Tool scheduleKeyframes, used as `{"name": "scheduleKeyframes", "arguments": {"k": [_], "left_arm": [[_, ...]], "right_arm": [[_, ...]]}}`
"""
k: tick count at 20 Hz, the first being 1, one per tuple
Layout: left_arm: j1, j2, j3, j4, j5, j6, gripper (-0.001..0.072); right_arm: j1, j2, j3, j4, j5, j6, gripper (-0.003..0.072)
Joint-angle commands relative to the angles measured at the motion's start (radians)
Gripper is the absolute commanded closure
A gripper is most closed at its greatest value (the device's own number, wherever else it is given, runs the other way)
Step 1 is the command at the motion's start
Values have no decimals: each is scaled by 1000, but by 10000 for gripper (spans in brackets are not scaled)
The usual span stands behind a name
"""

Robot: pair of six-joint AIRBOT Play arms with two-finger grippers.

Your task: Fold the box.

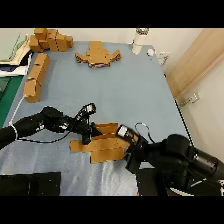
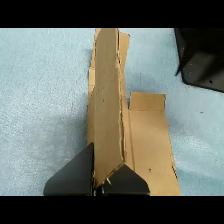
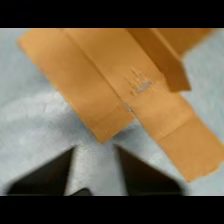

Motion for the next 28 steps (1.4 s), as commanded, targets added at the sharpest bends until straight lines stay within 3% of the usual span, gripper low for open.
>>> {"name": "scheduleKeyframes", "arguments": {"k": [1, 8, 28], "left_arm": [[0, 0, 0, 0, 0, 0, 698], [0, 0, 0, 0, 0, 0, 698], [0, 0, 0, 0, 0, 0, 698]], "right_arm": [[172, 26, -74, -234, 120, -84, 5], [179, -167, -80, -281, 314, -84, 5], [179, -203, -49, -298, 307, -121, 15]]}}
